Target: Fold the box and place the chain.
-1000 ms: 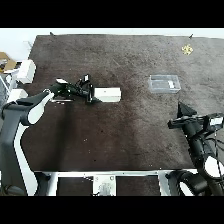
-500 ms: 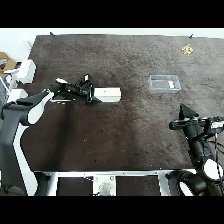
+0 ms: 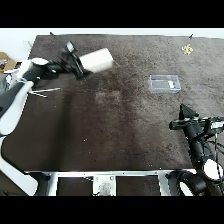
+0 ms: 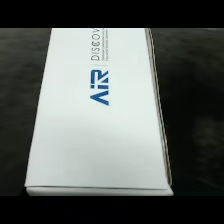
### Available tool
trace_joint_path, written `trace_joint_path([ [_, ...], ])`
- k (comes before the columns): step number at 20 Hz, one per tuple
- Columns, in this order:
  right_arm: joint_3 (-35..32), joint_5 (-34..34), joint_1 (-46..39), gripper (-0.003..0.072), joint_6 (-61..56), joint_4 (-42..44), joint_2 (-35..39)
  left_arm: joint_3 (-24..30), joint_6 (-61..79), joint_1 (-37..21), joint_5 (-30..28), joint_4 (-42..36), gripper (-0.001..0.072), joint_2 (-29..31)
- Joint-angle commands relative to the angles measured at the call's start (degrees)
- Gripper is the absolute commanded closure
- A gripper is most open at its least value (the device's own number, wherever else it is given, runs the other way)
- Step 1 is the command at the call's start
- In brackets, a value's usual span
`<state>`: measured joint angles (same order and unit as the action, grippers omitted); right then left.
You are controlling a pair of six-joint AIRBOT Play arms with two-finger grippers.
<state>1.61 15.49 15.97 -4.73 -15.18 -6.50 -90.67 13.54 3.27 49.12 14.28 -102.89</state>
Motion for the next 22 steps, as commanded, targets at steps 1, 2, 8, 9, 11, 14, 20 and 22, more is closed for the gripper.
trace_joint_path([
  [1, -0.04, 0.02, 0.02, 0.0686, 0.0, 0.02, 0.07, -0.02, -13.03, -4.87, -22.99, 0.17, 0.0698, 7.19],
  [2, -0.04, 0.0, 0.02, 0.0686, 0.0, 0.02, 0.07, 0.0, -16.85, -6.34, -29.24, 0.17, 0.0698, 7.41],
  [8, -0.04, 0.0, 0.02, 0.0685, 0.0, 0.02, 0.07, 6.86, -29.7, -12.5, -39.58, 0.92, 0.0698, 5.92],
  [9, -0.04, 0.0, 0.02, 0.0686, -0.02, 0.02, 0.07, 8.13, -29.64, -12.68, -39.76, 1.03, 0.0698, 4.94],
  [11, -0.04, -0.02, 0.02, 0.0686, -0.02, 0.02, 0.07, 9.11, -29.62, -12.66, -39.32, 1.49, 0.0698, 1.92],
  [14, -0.04, -0.02, 0.02, 0.0686, -0.02, 0.02, 0.07, 9.2, -29.7, -12.68, -41.2, 1.84, 0.0698, -2.03],
  [20, -0.04, -0.02, 0.02, 0.0686, -0.02, 0.04, 0.07, 9.2, -29.59, -12.92, -43.78, 2.95, 0.0698, -6.29],
  [22, -0.04, -0.04, 0.02, 0.0686, -0.02, 0.04, 0.07, 9.2, -29.59, -13.22, -43.6, 2.95, 0.0698, -7.8],
])
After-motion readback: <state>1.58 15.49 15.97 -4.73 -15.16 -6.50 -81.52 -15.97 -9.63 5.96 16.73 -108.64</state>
